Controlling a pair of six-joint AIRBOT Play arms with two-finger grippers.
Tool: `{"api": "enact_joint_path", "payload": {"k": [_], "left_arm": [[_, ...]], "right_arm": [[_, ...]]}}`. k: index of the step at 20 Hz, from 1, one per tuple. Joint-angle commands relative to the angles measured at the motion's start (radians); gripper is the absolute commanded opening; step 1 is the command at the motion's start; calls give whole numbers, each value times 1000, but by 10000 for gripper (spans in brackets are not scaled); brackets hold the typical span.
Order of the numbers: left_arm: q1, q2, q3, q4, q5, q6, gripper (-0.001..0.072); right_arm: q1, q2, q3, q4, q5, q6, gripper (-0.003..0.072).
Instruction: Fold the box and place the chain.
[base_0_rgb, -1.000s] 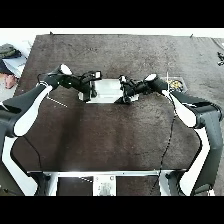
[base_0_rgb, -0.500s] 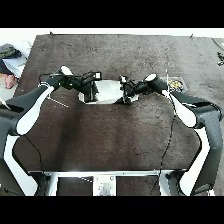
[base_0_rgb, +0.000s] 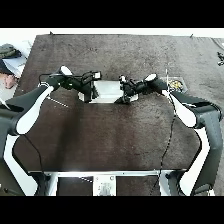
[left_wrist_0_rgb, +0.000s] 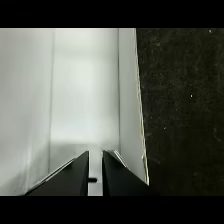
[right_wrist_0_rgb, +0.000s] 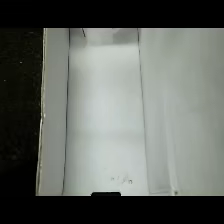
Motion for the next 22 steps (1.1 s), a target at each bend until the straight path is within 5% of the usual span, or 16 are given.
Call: {"api": "enact_joint_path", "payload": {"k": [1,2,13,18,22], "left_arm": [[35,0,0,7,-60,0,103],[47,0,1,7,-89,2,17],[85,113,3,28,-114,-169,7],[126,257,2,71,-84,-459,6],[199,277,-7,72,-82,-708,6]], "right_arm": [[-1,0,0,-5,4,1,236],[-1,0,0,-5,4,1,235],[-1,0,0,-5,4,1,235],[-1,0,0,-5,5,1,235],[-1,0,0,-5,5,1,235]]}}
